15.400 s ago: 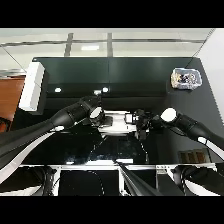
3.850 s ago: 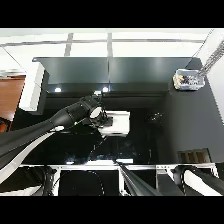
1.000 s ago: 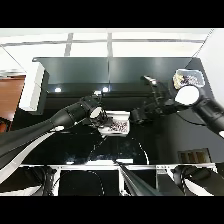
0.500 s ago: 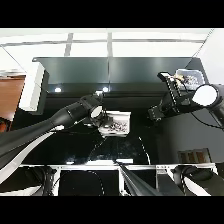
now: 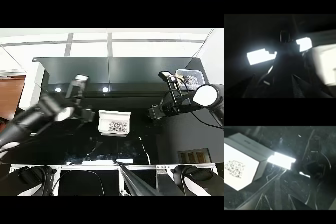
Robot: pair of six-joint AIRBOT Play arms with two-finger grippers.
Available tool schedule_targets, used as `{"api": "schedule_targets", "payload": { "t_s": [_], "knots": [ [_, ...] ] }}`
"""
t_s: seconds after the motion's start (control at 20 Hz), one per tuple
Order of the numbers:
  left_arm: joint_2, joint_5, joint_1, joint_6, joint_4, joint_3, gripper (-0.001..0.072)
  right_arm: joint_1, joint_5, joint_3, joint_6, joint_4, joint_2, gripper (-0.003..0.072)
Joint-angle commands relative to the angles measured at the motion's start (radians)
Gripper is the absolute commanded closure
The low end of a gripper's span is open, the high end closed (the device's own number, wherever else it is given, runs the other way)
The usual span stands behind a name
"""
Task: Fold the box and place the chain.
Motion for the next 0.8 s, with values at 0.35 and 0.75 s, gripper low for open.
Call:
{"api": "schedule_targets", "payload": {
  "t_s": [0.35, 0.75],
  "knots": [
    [0.021, 0.014, 0.606, 1.729, -1.182, -0.404, -0.0005, 0.000, -0.020, 0.000, 0.053, 0.000, 0.001, 0.0306],
    [-0.135, 0.291, 0.410, 2.442, -1.183, -0.375, -0.0005, 0.000, -0.019, 0.000, 0.107, 0.000, 0.001, 0.0306]
  ]
}}
